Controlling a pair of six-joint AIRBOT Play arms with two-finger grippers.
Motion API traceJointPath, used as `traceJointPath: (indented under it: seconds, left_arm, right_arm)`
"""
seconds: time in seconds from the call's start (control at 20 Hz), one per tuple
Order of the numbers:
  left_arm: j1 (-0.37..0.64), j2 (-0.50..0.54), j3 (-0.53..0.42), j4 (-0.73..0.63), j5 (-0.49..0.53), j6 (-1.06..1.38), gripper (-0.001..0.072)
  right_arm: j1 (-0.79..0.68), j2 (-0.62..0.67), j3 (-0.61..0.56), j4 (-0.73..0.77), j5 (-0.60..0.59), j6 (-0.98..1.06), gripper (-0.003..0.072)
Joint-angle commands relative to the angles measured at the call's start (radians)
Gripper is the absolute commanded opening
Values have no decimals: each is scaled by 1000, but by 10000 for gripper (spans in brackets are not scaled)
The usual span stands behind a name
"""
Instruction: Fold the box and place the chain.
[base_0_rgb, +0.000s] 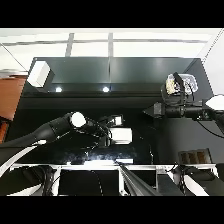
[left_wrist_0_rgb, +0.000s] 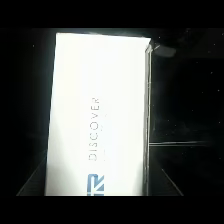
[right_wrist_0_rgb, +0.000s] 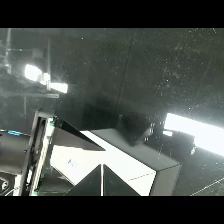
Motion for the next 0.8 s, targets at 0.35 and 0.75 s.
traceJointPath:
  seconds: [0.35,0.75]
  left_arm:
    - [8,3,1,74,-30,-153,401]
    - [254,231,1,391,-139,-458,406]
  right_arm:
    - [0,1,1,-3,2,0,19]
    - [0,1,1,-10,7,0,19]
